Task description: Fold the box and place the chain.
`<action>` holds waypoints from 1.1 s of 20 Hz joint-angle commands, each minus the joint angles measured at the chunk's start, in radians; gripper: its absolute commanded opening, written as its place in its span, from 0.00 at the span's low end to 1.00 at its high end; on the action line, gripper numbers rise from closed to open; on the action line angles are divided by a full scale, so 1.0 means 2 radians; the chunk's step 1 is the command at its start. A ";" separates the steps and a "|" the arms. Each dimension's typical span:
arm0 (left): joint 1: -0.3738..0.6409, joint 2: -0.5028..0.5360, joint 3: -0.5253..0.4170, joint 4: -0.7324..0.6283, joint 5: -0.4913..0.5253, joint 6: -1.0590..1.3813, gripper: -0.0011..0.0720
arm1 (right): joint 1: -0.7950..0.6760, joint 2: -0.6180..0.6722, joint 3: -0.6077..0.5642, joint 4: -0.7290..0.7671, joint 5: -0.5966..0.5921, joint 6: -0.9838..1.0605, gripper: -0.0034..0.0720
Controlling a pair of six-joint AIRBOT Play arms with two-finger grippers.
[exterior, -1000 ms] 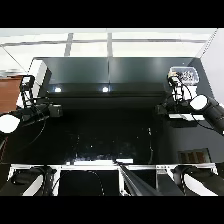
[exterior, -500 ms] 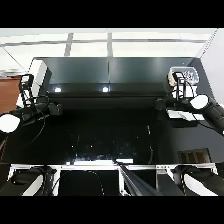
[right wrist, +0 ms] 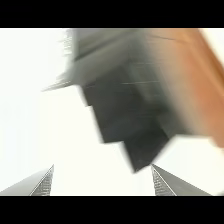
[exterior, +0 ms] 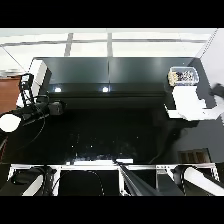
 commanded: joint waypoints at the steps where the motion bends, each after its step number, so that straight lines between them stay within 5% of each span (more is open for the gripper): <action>1: 0.000 0.000 0.000 0.001 -0.001 0.000 0.98 | -0.158 -0.070 0.079 0.076 0.086 -0.059 0.99; 3: 0.000 0.000 0.000 0.000 -0.001 0.000 0.98 | -0.187 -0.142 0.152 0.137 0.175 -0.142 0.99; 7: 0.000 0.000 0.000 -0.003 -0.001 0.000 0.98 | -0.165 -0.283 0.288 0.137 0.378 -0.227 0.99; 9: 0.000 0.000 0.000 -0.009 -0.001 0.000 0.98 | -0.141 -0.311 0.313 0.133 0.378 -0.238 0.97; 10: 0.000 0.000 0.000 -0.011 -0.001 0.000 0.98 | -0.127 -0.317 0.319 0.123 0.373 -0.247 0.76; 11: -0.001 0.000 0.000 -0.013 -0.001 0.000 0.98 | -0.114 -0.319 0.323 0.100 0.368 -0.247 0.68; 13: -0.001 0.000 0.000 -0.013 -0.001 0.000 0.98 | -0.096 -0.319 0.324 0.077 0.369 -0.248 0.68; 15: -0.001 0.000 0.000 -0.013 -0.001 0.000 0.98 | -0.088 -0.318 0.325 0.080 0.382 -0.248 0.23; 16: -0.001 0.000 0.000 -0.013 -0.001 0.000 0.98 | -0.085 -0.315 0.325 0.079 0.393 -0.247 0.22; 17: -0.001 0.000 0.000 -0.013 -0.001 0.000 0.98 | -0.083 -0.310 0.324 0.080 0.400 -0.247 0.10; 22: -0.001 0.000 0.000 -0.013 -0.001 0.000 0.98 | -0.058 -0.228 0.298 0.169 0.392 -0.246 0.07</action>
